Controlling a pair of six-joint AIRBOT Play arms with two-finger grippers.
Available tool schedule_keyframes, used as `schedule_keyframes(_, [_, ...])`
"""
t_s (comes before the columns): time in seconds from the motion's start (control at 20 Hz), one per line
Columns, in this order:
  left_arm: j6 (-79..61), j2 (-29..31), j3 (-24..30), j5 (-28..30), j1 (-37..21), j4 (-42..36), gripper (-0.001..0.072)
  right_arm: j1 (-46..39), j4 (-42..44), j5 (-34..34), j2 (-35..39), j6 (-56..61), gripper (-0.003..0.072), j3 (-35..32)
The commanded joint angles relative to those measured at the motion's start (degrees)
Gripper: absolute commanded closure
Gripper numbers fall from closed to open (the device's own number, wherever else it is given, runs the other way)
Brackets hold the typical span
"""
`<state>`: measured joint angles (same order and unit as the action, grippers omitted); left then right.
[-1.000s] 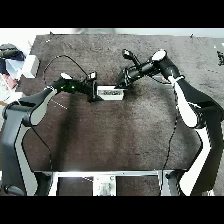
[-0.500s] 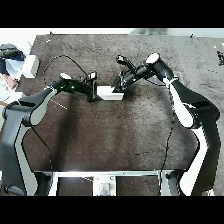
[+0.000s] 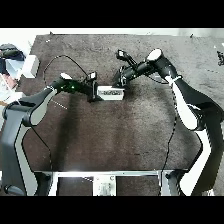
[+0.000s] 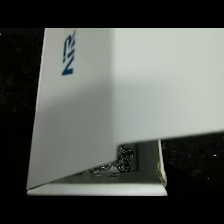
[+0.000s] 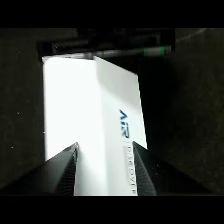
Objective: Fold the box and place the chain.
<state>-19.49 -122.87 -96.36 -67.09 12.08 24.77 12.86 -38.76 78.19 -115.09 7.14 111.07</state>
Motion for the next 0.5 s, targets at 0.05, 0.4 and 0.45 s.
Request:
schedule_keyframes(0.05, [0.0, 0.0, 0.0, 0.0, 0.0, 0.0, 0.0306, -0.1, -0.1, 4.2, 1.8, 2.6, 0.0351, -0.5])
schedule_keyframes(0.4, [0.0, 0.0, 0.0, 0.0, 0.0, 0.0, 0.0306, -1.2, 1.4, -1.9, 3.3, -0.1, 0.0351, -8.5])
schedule_keyframes(0.45, [0.0, 0.0, 0.0, 0.0, 0.0, 0.0, 0.0306, -1.0, 1.2, -2.0, 4.2, -0.8, 0.0351, -9.9])
